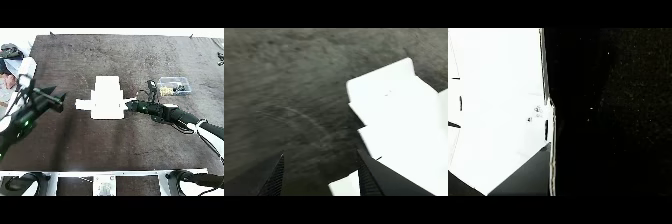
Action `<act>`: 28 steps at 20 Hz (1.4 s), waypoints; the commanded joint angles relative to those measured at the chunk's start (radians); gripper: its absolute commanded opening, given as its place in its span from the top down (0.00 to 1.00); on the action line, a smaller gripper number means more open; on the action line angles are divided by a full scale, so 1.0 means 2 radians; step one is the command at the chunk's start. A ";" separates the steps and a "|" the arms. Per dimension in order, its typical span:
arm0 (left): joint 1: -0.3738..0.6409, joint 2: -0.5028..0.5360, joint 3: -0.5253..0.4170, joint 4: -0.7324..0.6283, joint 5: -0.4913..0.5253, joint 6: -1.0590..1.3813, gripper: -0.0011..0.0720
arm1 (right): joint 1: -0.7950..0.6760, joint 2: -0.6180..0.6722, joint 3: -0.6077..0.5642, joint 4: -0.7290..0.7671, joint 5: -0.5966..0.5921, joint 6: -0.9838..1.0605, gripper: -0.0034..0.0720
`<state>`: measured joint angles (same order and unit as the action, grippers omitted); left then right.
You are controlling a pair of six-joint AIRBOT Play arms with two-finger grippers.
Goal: Fold the box and place the chain.
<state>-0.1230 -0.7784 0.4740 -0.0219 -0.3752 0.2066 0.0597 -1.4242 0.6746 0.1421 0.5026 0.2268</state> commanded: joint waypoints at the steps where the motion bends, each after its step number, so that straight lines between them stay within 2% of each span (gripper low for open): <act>1: 0.000 -0.150 0.101 0.003 -0.066 -0.036 0.32 | 0.001 0.000 0.000 0.000 -0.003 -0.014 0.97; 3: 0.000 -0.225 0.167 0.045 -0.108 -0.091 0.32 | 0.001 0.000 0.000 0.000 -0.003 -0.021 0.97; 7: 0.000 -0.364 0.320 0.186 -0.221 -0.260 0.32 | 0.001 0.000 0.000 -0.004 -0.003 -0.030 0.97; 10: 0.000 -0.459 0.445 0.261 -0.352 -0.345 0.32 | 0.001 0.000 0.000 -0.003 -0.003 -0.037 0.97; 11: 0.000 -0.486 0.484 0.280 -0.385 -0.373 0.26 | 0.001 0.000 0.000 -0.003 -0.003 -0.037 0.97; 12: 0.000 -0.513 0.521 0.302 -0.406 -0.404 0.22 | 0.001 0.000 0.000 -0.003 -0.003 -0.037 0.97; 14: 0.000 -0.551 0.575 0.335 -0.414 -0.447 0.22 | 0.001 0.000 0.000 -0.004 -0.003 -0.039 0.97; 17: 0.000 -0.586 0.623 0.338 -0.427 -0.469 0.22 | 0.001 0.000 0.000 -0.004 -0.003 -0.039 0.97; 21: -0.001 -0.631 0.671 0.315 -0.500 -0.471 0.22 | 0.001 0.000 0.000 -0.003 0.001 -0.039 0.97; 28: -0.004 -0.666 0.678 0.291 -0.495 -0.479 0.23 | 0.001 0.000 0.000 -0.003 0.003 -0.048 0.97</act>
<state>-0.1291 -2.0777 1.8183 0.5880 -1.3483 -0.7429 0.0605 -1.4242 0.6746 0.1349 0.5053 0.1390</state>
